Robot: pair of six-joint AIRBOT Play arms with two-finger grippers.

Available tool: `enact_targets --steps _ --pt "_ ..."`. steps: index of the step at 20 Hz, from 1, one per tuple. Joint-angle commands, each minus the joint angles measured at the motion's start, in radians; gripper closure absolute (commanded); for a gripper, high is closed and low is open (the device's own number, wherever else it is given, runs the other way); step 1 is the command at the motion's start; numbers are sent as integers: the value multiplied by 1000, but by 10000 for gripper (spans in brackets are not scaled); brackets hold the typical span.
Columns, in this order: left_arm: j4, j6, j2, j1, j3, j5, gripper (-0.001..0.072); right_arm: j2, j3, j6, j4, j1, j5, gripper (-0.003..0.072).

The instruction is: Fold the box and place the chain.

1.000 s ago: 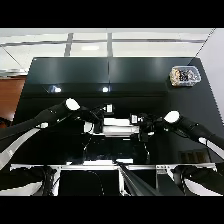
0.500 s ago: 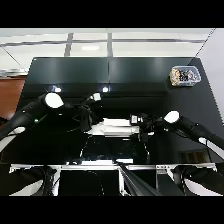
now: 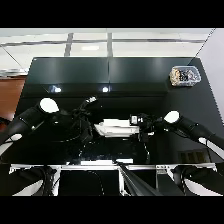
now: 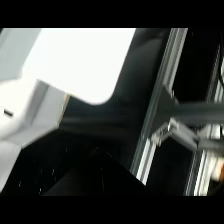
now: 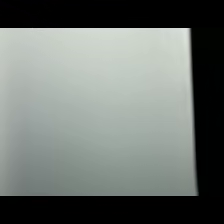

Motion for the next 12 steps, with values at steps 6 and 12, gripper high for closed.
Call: enact_targets --steps 6,12 --pt "-250 80 2 -109 17 570 682 0 -1 0 1 0 0 620" --pt "-18 -84 -149 -66 113 443 682 0 -1 0 1 0 1 620"
